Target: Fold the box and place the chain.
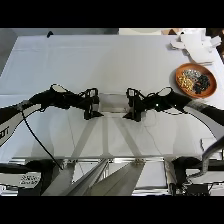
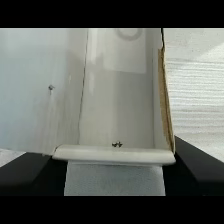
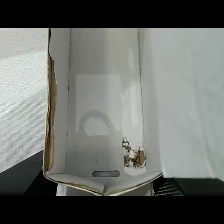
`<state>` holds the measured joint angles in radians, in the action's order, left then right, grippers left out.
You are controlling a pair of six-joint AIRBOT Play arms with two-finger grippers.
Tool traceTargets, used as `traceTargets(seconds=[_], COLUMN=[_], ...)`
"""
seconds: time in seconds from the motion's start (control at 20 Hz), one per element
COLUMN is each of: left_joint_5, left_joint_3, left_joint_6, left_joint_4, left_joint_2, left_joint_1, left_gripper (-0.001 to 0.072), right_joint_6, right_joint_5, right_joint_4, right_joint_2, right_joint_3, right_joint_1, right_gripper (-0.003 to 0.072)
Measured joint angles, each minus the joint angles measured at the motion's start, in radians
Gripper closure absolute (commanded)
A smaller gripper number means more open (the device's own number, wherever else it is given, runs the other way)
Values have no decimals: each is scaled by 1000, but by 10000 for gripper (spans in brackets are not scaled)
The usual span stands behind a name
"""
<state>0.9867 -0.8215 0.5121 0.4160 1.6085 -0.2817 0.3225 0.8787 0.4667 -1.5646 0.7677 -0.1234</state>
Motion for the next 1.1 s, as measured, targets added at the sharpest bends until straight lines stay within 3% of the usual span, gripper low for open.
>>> traceTargets(seconds=[0.8,0.95,1.1], left_joint_5=[-2,-2,-3], left_joint_3=[0,0,0], left_joint_6=[-1,-1,-1], left_joint_4=[0,0,0], left_joint_2=[0,0,0], left_joint_1=[0,0,0], left_gripper=[453,453,453], right_joint_6=[0,0,0], right_joint_5=[0,1,-2], right_joint_4=[0,-2,3], right_joint_2=[0,0,3], right_joint_3=[0,0,0], right_joint_1=[0,0,0], right_gripper=[163,28,28])
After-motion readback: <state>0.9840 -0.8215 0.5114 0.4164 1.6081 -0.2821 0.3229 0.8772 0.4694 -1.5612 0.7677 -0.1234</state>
